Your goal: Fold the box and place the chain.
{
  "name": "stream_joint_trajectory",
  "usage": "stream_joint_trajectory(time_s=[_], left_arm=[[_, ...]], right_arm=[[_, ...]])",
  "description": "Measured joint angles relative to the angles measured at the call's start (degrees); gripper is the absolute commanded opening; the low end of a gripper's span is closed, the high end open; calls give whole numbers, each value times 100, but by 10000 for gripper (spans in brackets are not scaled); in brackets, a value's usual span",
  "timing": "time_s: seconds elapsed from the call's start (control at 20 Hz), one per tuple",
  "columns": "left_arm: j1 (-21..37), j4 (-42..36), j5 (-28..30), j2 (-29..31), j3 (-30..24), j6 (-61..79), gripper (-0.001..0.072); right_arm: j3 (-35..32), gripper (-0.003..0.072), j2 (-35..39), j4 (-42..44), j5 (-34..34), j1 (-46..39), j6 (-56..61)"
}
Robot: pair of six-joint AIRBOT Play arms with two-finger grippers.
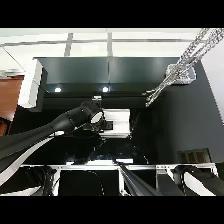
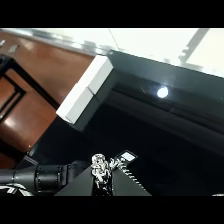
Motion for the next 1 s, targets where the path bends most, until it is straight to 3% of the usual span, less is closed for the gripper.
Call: stream_joint_trajectory(time_s=[0.35, 1.0], left_arm=[[0, -2, -2, 0, 0, 0, 30], [0, -2, -39, 0, 0, 0, 30]], right_arm=[[-326, 11, -11, 83, 125, 144, -7], [-1904, 12, -11, -101, -164, 1814, -278]])
